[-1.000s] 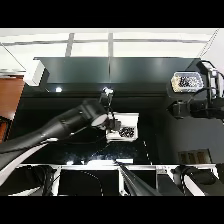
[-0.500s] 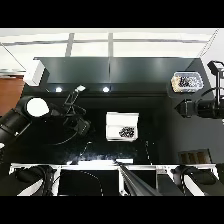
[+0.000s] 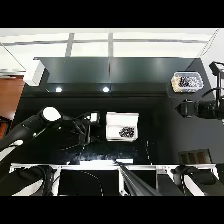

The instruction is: Fold the box and place the chain.

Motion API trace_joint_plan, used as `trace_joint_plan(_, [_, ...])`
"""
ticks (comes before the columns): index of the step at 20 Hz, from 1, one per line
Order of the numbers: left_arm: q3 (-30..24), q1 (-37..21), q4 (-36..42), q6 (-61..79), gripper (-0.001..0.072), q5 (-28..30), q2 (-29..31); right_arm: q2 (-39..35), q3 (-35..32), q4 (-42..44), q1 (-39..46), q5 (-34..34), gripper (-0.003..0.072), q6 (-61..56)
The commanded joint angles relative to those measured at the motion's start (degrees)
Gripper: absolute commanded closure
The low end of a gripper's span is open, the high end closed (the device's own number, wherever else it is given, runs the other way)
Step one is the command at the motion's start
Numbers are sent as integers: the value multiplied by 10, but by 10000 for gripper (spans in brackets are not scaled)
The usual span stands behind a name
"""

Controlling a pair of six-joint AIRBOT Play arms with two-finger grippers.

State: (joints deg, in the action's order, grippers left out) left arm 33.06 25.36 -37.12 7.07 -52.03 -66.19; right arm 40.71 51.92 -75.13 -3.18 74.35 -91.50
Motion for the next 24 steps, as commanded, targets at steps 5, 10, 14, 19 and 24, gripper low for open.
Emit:
trace_joint_plan(5, [13,4,103,119,-6,18,-87,0,0,1,-2,0,242,-15])
trace_joint_plan(10, [19,17,121,118,-6,19,-93,0,0,1,-2,0,242,-15])
trace_joint_plan(14, [21,39,121,115,-5,35,-94,0,0,1,-2,0,242,-15])
trace_joint_plan(19, [21,44,117,107,157,43,-94,0,-4,2,-2,0,241,-14])
trace_joint_plan(24, [21,47,112,107,293,44,-94,54,-25,132,-28,-75,-34,29])
